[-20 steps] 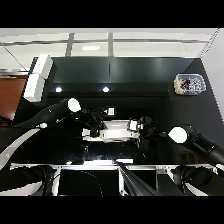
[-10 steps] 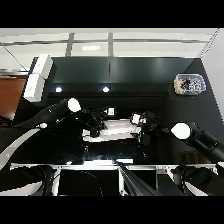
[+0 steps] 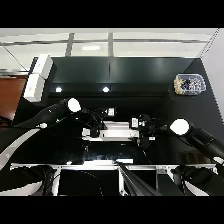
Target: Fold the box and place the chain.
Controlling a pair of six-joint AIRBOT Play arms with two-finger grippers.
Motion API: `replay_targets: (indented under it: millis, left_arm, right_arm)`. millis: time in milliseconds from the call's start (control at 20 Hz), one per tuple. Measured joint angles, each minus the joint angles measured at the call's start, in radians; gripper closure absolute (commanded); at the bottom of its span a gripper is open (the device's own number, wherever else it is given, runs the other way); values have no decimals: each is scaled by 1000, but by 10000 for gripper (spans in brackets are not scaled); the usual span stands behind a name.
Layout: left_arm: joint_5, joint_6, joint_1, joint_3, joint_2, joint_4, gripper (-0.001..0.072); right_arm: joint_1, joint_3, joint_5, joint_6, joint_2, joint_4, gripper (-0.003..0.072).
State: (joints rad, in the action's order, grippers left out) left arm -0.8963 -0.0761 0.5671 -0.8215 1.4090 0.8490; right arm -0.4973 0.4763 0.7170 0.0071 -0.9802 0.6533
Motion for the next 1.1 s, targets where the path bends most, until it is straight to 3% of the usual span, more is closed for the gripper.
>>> replay_targets:
  millis: [350, 1100]
  left_arm:
    - [0, 1, 0, 0, 0, 0, 682]
    - [3, -3, 0, 0, 0, -1, 682]
  right_arm:
    - [16, -14, 46, -125, -75, -85, 48]
    - [19, -23, 8, -172, -156, -52, 48]
